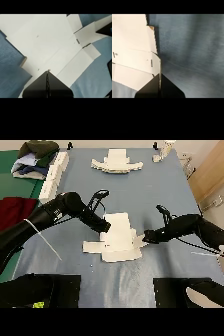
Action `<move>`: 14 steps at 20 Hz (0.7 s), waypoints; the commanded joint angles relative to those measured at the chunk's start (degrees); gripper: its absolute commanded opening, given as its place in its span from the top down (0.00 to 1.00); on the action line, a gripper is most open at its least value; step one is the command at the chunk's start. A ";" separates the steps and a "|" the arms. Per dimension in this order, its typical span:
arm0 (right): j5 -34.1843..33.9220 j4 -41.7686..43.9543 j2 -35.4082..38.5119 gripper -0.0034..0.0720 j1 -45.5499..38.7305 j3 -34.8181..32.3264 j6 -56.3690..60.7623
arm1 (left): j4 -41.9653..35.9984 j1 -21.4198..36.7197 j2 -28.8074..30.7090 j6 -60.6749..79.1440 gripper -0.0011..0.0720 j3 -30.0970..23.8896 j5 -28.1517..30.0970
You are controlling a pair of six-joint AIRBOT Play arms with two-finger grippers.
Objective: Fold the box.
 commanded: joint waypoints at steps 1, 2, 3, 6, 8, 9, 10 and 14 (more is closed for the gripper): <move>3.52 -1.16 0.81 0.95 4.66 -0.55 0.50 | -0.42 2.97 0.07 1.70 0.96 0.07 -1.86; 3.87 -1.31 1.33 0.95 5.44 -0.79 0.50 | -0.76 5.46 0.07 2.32 0.96 0.04 -3.39; 4.39 -1.44 2.05 0.95 6.14 -1.18 0.50 | -1.57 8.02 0.07 3.23 0.71 0.04 -5.16; 5.64 -1.49 4.83 0.95 6.80 -2.82 0.50 | -4.87 16.22 0.02 4.76 0.53 0.00 -9.44; 6.86 -1.44 7.67 0.95 6.80 -4.68 0.63 | -5.29 20.26 -0.13 5.40 0.53 -0.09 -9.75; 7.15 -1.42 9.29 0.95 6.80 -5.73 1.07 | -6.54 21.77 -0.70 6.64 0.53 -0.11 -10.01; 7.34 -1.25 10.60 0.95 6.88 -6.60 1.09 | -9.29 23.19 -1.92 8.61 0.53 -0.13 -10.75; 7.54 -0.94 12.70 0.95 6.93 -8.44 1.07 | -21.97 24.83 -10.99 17.84 0.53 -0.13 -14.23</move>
